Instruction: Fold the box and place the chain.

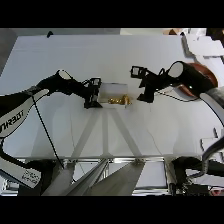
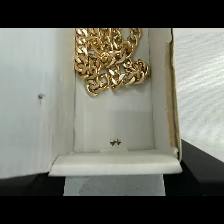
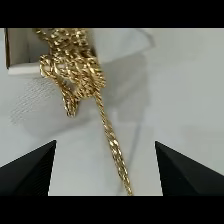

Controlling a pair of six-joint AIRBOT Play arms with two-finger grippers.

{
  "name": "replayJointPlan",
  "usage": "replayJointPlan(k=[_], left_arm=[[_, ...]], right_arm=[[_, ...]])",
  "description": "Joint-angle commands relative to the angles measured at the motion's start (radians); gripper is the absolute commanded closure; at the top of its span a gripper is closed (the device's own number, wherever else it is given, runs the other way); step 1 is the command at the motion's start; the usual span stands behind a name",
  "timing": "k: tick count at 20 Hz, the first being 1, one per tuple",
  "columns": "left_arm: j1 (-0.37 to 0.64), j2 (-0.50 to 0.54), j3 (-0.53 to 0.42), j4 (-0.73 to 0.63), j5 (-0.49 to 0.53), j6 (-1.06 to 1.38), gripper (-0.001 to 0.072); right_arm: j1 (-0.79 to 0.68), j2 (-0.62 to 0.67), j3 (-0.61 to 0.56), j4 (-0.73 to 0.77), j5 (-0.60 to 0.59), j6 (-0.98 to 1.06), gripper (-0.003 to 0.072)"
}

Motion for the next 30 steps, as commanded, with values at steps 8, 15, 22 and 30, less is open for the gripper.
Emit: replayJointPlan(k=[8,15,22,30], left_arm=[[0.001,0.000,0.001,0.000,0.000,0.000,0.0434],[0.001,0.000,0.000,0.000,0.000,0.000,0.0434],[0.001,0.000,0.000,0.000,0.000,0.000,0.0434],[0.001,0.000,0.000,0.000,0.000,0.000,0.0434]], right_arm=[[-0.011,-0.187,-0.004,0.344,-0.026,-0.479,0.0065],[-0.008,-0.186,-0.004,0.316,-0.012,-0.468,0.0679],[0.029,-0.116,-0.004,0.080,-0.048,-0.181,0.0679],[0.114,0.145,-0.003,-0.071,-0.050,0.157,0.0679]])
